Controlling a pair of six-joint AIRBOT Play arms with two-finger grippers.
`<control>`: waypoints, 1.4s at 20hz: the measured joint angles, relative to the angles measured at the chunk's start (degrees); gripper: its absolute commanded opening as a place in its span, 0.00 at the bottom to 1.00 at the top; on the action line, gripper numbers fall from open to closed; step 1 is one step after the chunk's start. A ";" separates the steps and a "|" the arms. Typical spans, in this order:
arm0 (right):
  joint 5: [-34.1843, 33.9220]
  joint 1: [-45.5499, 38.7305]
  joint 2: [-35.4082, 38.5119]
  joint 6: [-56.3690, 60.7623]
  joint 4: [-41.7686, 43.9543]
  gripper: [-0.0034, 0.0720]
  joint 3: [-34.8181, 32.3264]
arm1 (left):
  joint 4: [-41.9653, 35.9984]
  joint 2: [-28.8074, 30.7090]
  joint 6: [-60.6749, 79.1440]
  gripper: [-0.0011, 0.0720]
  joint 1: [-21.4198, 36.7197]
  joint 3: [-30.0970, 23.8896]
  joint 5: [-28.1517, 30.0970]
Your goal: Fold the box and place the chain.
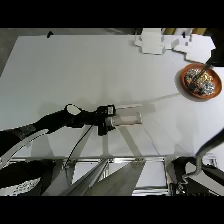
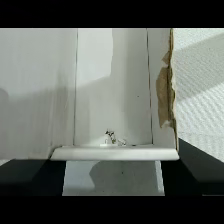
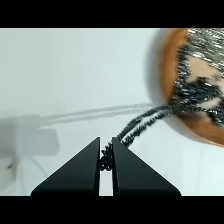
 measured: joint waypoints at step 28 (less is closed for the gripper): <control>-18.03 45.59 10.29 1.84 4.48 0.07 -31.43 | 0.02 0.00 0.00 0.25 0.00 0.00 0.00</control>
